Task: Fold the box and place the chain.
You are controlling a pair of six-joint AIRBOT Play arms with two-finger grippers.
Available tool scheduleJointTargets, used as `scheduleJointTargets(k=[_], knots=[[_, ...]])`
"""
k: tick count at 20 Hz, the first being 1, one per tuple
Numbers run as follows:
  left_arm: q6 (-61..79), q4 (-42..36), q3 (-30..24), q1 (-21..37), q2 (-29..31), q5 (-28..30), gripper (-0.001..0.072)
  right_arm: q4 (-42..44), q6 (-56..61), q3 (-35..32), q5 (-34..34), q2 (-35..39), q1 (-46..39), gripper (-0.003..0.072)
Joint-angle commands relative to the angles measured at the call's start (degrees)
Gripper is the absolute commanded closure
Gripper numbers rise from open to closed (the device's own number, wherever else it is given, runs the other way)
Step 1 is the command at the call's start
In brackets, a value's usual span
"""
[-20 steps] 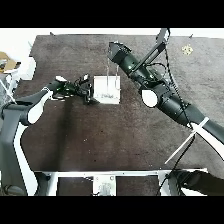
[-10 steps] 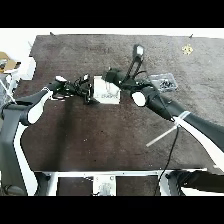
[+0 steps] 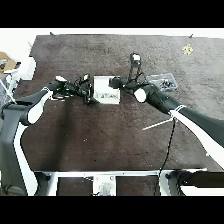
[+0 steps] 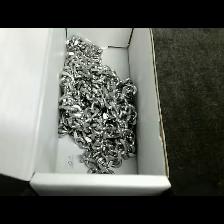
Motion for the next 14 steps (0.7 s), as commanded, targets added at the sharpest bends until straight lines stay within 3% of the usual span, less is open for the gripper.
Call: scheduleJointTargets(k=[1, 4, 8, 14], knots=[[0.02, 0.02, 0.04, 0.04, -0.02, 0.00, 0.0249, 1.81, -12.35, 5.33, 6.99, 0.13, -5.31, 0.0490], [0.02, 0.02, 0.04, 0.04, -0.02, 0.00, 0.0249, 14.71, -31.06, 11.98, 14.58, -1.09, -11.17, 0.0491], [0.02, 0.00, 0.04, 0.04, -0.02, 0.02, 0.0249, 39.89, -56.87, 20.98, 31.26, -9.49, -19.58, 0.0492], [0.02, 0.02, 0.04, 0.04, -0.02, 0.02, 0.0249, 60.15, -82.34, 25.77, 45.38, -22.47, -22.88, 0.0492]])
